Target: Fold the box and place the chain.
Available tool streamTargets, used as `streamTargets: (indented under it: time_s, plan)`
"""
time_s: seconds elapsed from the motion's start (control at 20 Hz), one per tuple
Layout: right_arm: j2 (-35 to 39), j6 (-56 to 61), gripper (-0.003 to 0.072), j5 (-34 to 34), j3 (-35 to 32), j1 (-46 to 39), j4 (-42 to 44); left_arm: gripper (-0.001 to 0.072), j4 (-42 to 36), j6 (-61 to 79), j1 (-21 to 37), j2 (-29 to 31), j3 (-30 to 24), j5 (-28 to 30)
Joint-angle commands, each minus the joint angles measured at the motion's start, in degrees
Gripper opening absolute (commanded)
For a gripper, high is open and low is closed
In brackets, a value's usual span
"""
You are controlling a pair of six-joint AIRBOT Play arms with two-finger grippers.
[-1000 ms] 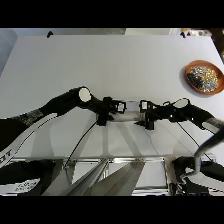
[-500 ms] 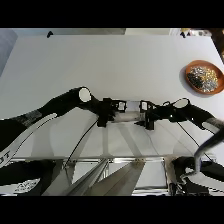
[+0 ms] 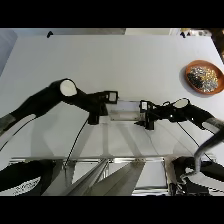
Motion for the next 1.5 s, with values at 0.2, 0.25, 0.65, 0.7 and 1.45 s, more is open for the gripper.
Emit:
streamTargets:
  time_s: [0.2,0.25,0.65,0.7,1.45]
  plan:
    - [0.0,0.0,0.0298,0.0,0.0,0.0,0.0,0.0005,12.3,-52.5,10.0,9.0,-1.5,-5.0]
    - [0.0,0.0,0.0298,0.0,0.0,0.0,0.0,0.0005,10.9,-54.7,11.3,9.0,-2.8,-4.9]
    - [0.0,0.0,0.0298,0.1,0.0,0.0,0.0,0.0004,-4.8,-55.6,12.2,2.4,-13.7,6.4]
    - [0.0,0.0,0.0298,0.1,0.0,0.0,0.0,0.0004,-6.5,-55.6,11.9,1.3,-13.7,7.4]
    - [0.0,0.0,0.0298,0.0,0.0,0.0,0.0,0.0012,-16.7,-49.2,6.4,-5.4,-13.7,11.5]
